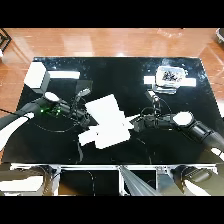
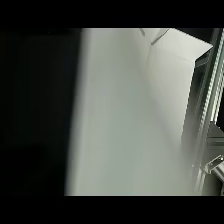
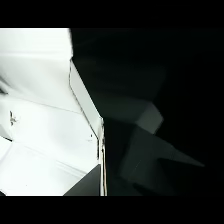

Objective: Fold the box and place the chain.

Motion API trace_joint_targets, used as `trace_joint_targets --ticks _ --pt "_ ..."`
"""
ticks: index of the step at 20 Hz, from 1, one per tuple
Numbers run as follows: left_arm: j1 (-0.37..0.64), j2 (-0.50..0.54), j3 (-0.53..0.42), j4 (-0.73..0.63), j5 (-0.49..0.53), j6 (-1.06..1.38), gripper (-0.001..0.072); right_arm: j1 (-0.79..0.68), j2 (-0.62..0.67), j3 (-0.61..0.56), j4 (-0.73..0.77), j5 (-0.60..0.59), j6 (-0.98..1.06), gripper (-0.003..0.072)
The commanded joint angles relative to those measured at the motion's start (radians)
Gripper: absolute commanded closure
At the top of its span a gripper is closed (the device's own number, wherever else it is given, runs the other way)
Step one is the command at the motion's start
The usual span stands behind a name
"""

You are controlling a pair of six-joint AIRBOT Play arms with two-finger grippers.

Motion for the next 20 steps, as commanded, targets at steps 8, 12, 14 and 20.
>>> trace_joint_targets --ticks 8,12,14,20 --pt "-0.012 0.015 0.064 0.058 -0.012 0.085 0.0692 -0.326 0.064 0.142 -0.286 0.386 0.094 -0.0012" --pt "-0.095 0.102 0.087 0.153 0.104 0.187 0.0693 -0.515 0.172 0.238 -0.41 0.56 -0.058 -0.0013" --pt "-0.183 0.141 0.077 0.244 0.223 0.212 0.0693 -0.52 0.183 0.238 -0.477 0.562 -0.113 -0.0013" --pt "-0.343 0.209 0.045 0.351 0.293 0.276 0.0693 -0.519 0.181 0.238 -0.34 0.457 -0.092 -0.0012"
